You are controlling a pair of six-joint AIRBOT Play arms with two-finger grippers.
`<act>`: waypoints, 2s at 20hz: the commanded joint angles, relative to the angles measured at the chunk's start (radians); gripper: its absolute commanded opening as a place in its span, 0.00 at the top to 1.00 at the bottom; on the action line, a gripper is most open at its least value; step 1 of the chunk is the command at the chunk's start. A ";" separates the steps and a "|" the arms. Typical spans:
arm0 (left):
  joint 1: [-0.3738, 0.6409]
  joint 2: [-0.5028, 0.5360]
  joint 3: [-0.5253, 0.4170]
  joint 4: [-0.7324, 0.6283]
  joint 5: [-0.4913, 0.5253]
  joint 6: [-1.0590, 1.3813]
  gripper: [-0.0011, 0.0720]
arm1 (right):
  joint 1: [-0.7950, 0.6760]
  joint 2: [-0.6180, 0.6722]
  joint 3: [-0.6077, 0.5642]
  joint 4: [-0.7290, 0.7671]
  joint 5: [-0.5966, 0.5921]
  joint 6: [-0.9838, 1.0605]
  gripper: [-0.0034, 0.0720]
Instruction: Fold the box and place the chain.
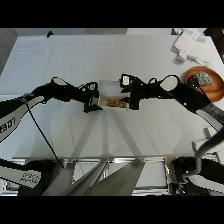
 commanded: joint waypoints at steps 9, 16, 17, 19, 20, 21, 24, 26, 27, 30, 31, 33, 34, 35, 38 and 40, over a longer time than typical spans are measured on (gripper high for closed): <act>0.000 0.000 0.000 0.000 0.000 0.000 0.97 | -0.102 -0.198 0.525 -0.152 0.255 0.793 0.68; 0.000 0.000 0.000 0.000 0.000 0.000 0.97 | -0.131 -0.568 0.896 -0.137 0.539 0.960 0.75; 0.000 0.000 0.000 0.000 0.000 0.000 0.97 | -0.125 -0.597 0.896 -0.118 0.595 0.928 0.75; 0.000 0.000 0.000 0.000 0.000 0.000 0.97 | -0.119 -0.647 0.896 -0.040 0.650 0.903 0.75; 0.000 0.000 0.000 0.000 0.000 0.000 0.97 | -0.114 -0.655 0.896 -0.014 0.670 0.871 0.75; 0.000 0.000 0.000 0.000 0.000 0.000 0.97 | -0.108 -0.653 0.896 -0.005 0.679 0.842 0.75; 0.000 0.000 0.000 0.001 0.000 0.000 0.97 | -0.074 -0.633 0.896 0.018 0.784 0.791 0.75; 0.000 0.000 0.000 0.000 0.000 0.000 0.97 | -0.039 -0.618 0.896 0.006 0.848 0.770 0.75; 0.000 0.000 0.000 0.000 0.000 0.000 0.97 | -0.023 -0.610 0.896 -0.005 0.852 0.769 0.75; 0.000 0.000 0.000 0.000 0.000 0.000 0.97 | 0.019 -0.576 0.892 -0.086 0.827 0.721 0.61; 0.000 0.000 0.000 0.000 0.000 0.000 0.97 | 0.031 -0.557 0.878 -0.145 0.805 0.722 0.59; 0.000 0.000 0.000 0.000 0.000 0.000 0.97 | 0.045 -0.517 0.819 -0.235 0.743 0.721 0.56; 0.000 0.000 0.000 0.000 0.000 0.000 0.97 | 0.050 -0.497 0.781 -0.258 0.709 0.719 0.55; 0.000 0.000 0.000 0.000 0.000 0.000 0.97 | 0.056 -0.471 0.733 -0.277 0.665 0.710 0.51; 0.000 0.000 0.000 0.000 0.000 0.000 0.97 | 0.076 -0.373 0.589 -0.292 0.517 0.589 0.51; 0.000 0.000 0.000 0.000 0.000 0.000 0.97 | 0.095 -0.307 0.501 -0.295 0.387 0.506 0.51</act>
